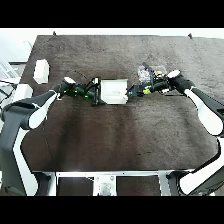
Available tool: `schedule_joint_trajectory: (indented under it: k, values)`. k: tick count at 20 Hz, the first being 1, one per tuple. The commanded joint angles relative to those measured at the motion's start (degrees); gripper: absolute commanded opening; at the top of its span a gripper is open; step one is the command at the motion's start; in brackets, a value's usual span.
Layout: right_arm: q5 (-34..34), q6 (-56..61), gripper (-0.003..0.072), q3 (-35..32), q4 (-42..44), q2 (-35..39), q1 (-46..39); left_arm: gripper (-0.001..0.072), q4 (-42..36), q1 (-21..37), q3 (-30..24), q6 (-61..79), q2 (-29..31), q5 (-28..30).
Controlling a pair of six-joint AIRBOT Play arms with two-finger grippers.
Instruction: Fold the box and place the chain.
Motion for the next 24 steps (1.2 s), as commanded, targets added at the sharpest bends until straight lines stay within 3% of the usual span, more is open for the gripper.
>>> schedule_joint_trajectory:
  k: [1, 19, 24]
  values:
    - [-1.4, 4.1, 0.0439, 1.7, -4.1, 0.0, 1.8, 0.0472, 0.0, 0.0, 0.0, 0.0, 0.0, 0.0]
    - [-5.6, 29.9, 0.0437, 8.1, -29.1, 0.0, 12.9, 0.0472, 0.0, 0.0, 0.0, 0.0, 0.0, 0.0]
    - [-6.3, 43.3, 0.0436, 10.1, -41.7, 0.0, 16.6, 0.0472, 0.0, 0.0, 0.0, 0.0, 0.0, 0.0]
